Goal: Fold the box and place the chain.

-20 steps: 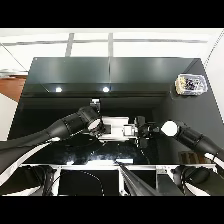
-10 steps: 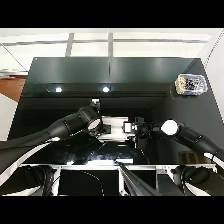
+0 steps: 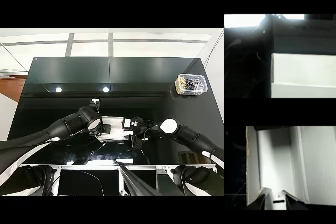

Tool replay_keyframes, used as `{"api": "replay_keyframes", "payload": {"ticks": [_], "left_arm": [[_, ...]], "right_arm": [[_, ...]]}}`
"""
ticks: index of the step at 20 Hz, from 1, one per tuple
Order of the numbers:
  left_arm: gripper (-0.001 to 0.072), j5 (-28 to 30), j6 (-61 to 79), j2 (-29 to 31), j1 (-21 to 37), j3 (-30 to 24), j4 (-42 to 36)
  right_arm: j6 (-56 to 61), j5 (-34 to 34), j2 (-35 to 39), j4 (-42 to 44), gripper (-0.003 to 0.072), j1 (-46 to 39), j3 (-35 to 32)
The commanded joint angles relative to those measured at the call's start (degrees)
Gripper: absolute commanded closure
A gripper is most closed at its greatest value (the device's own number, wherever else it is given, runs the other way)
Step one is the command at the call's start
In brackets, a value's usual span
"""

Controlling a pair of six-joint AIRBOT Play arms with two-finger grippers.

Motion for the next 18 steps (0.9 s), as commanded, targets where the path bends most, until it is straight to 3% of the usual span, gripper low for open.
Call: {"api": "replay_keyframes", "payload": {"ticks": [1, 4, 6, 7, 8, 9, 10, 11, 12, 13, 14, 18], "left_arm": [[0.0678, 0.2, -0.1, 0.0, 0.0, 0.0, -0.1], [0.0678, 0.2, -0.1, 0.0, 0.0, 0.0, -0.1], [0.0678, 0.2, -0.1, 0.0, 0.0, 0.0, -0.1], [0.0677, 0.2, -0.1, 0.0, 0.0, 0.0, -0.1], [0.0677, 0.2, -0.1, 0.0, 0.0, 0.0, -0.1], [0.0678, 0.2, -0.1, 0.0, 0.0, 0.0, -0.1], [0.0678, 0.2, -0.1, 0.0, 0.0, 0.0, -0.1], [0.0678, 0.2, -0.1, 0.0, 0.0, 0.0, -0.1], [0.0678, 0.2, -0.1, 0.0, 0.0, 0.0, -0.1], [0.0678, 0.2, -0.1, 0.0, 0.0, 0.0, -0.1], [0.0678, 0.2, -0.1, 0.0, 0.0, 0.0, -0.1], [0.0678, 0.2, -0.1, 0.0, 0.0, 0.0, -0.1]], "right_arm": [[0.0, -0.3, -1.2, 1.8, 0.0377, 0.1, 0.0], [0.0, -0.8, -2.3, 2.6, 0.0375, 0.1, 0.0], [0.0, -1.0, -2.3, 2.6, 0.029, 0.1, 0.0], [0.0, -1.0, -2.3, 2.6, 0.0299, 0.0, 0.0], [0.0, -1.0, -2.3, 2.4, 0.0398, 0.0, 0.0], [0.0, -0.9, -2.3, 2.5, 0.0419, 0.0, 0.0], [0.0, -1.1, -2.3, 2.6, 0.029, 0.0, 0.0], [0.0, -1.3, -2.3, 2.6, 0.0238, 0.0, 0.0], [0.0, -1.7, -2.3, 2.6, 0.0268, 0.0, 0.0], [0.0, -2.0, -2.3, 2.4, 0.0509, 0.0, 0.0], [0.1, -2.1, -2.0, 2.4, 0.063, -0.1, 0.0], [16.0, -0.8, 4.1, -3.4, 0.0637, -2.2, 0.0]]}}
